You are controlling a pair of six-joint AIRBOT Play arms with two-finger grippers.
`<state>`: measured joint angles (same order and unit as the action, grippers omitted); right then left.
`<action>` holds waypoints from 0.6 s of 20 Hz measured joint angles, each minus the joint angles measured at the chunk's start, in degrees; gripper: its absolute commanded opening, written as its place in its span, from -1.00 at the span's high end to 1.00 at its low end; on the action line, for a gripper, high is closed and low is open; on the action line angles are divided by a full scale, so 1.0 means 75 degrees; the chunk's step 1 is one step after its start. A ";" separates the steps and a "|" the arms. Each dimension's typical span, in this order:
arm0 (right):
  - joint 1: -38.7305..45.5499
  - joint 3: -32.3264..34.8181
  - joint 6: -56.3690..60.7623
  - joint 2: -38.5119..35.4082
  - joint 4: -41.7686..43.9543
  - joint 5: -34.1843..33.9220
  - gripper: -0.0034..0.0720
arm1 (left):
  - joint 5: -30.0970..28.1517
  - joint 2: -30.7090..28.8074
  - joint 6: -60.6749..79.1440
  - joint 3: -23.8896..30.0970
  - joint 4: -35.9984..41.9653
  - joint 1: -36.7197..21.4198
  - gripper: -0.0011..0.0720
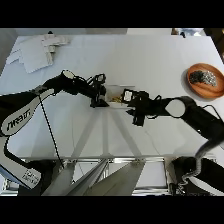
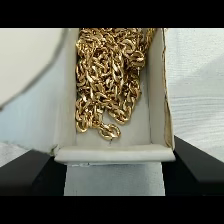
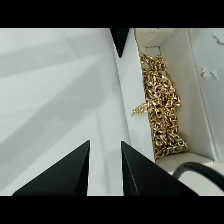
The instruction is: Fold the box and place the chain.
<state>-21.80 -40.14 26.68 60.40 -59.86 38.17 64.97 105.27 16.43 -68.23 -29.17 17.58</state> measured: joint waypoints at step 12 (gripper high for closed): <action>-0.0813 0.0274 0.0085 0.1673 -0.0571 -0.3436 0.49 | 0.0000 0.0000 0.0000 0.0000 -0.0003 0.0000 -0.17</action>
<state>-27.90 -38.09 27.31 72.95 -64.14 12.40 64.97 105.27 16.43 -68.23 -29.19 17.58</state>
